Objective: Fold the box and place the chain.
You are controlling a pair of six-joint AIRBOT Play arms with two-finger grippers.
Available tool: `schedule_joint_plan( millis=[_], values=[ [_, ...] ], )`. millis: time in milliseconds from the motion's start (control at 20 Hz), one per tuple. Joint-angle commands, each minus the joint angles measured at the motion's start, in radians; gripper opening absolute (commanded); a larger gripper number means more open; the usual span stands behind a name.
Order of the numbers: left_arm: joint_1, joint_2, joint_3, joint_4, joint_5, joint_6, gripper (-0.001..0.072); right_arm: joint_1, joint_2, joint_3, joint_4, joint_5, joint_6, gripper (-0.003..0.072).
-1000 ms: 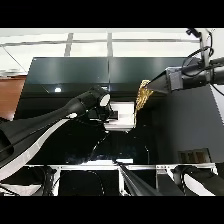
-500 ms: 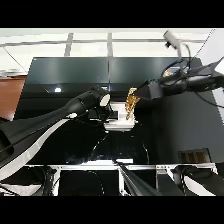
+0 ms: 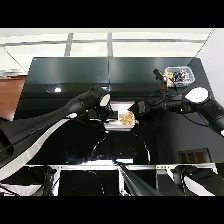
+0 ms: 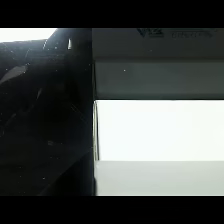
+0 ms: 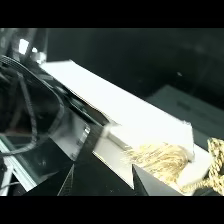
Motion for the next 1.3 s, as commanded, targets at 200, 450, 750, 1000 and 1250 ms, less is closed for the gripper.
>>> schedule_joint_plan(
  millis=[200, 450, 750, 1000, 1250],
  values=[
    [0.0, 0.0, 0.0, 0.0, 0.003, 0.001, 0.0027, -0.322, 0.101, 0.009, -0.214, 0.221, -0.032, 0.0424],
    [0.0, 0.0, 0.0, 0.0, 0.003, 0.0, 0.0027, -0.382, 0.105, -0.105, -0.291, 0.072, -0.286, 0.0425],
    [0.0, 0.0, 0.0, 0.0, 0.003, 0.0, 0.0028, -0.226, 0.092, -0.219, -0.319, -0.091, -0.693, 0.0714],
    [0.0, 0.0, 0.0, -0.003, -0.001, 0.0, 0.0027, -0.123, 0.021, -0.221, -0.317, -0.119, -0.993, 0.0714],
    [0.0, 0.0, 0.0, -0.003, 0.001, 0.0, 0.0027, -0.118, 0.003, -0.22, -0.311, -0.153, -1.052, 0.0707]
  ],
)
